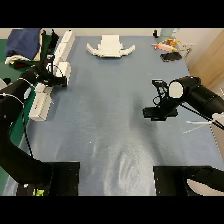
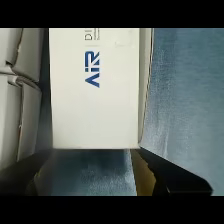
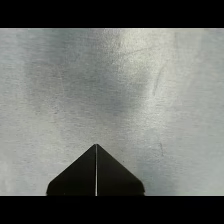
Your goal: Fold the box.
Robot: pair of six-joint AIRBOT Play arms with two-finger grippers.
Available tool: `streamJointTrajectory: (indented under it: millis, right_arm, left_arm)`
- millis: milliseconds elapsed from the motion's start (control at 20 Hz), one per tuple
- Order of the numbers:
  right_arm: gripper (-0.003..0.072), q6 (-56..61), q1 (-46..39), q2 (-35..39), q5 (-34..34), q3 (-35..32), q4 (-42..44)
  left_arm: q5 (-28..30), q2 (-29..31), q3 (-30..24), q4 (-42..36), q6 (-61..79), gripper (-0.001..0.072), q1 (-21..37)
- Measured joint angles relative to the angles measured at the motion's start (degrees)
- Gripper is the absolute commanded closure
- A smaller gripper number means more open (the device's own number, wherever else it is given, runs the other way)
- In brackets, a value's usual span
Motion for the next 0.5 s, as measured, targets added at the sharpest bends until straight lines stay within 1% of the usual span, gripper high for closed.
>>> streamJointTrajectory:
  millis: [150,300,350,400,450,500]
  right_arm:
    - [0.0684,0.0,0.0,0.0,0.0,0.0,0.1]
    - [0.0684,0.0,0.0,0.0,0.0,0.0,0.0]
    - [0.0684,0.0,0.0,0.0,0.0,0.0,0.1]
    - [0.0684,0.0,0.0,0.0,0.0,0.0,0.0]
    - [0.0684,0.0,0.0,0.0,0.0,0.0,0.0]
    - [0.0684,0.0,0.0,0.0,0.0,0.0,0.0]
  left_arm:
    - [-5.0,3.3,0.5,0.1,0.0,-0.0011,0.1]
    - [-11.9,7.1,2.1,0.0,0.0,-0.0011,0.2]
    - [-14.9,8.4,3.0,0.0,-0.1,0.0157,0.2]
    - [-17.9,9.7,4.1,-0.2,-0.3,0.0499,0.2]
    - [-21.3,11.0,5.2,-0.7,-0.5,0.0695,0.2]
    - [-24.9,12.2,6.3,-1.4,-0.8,0.0695,0.2]
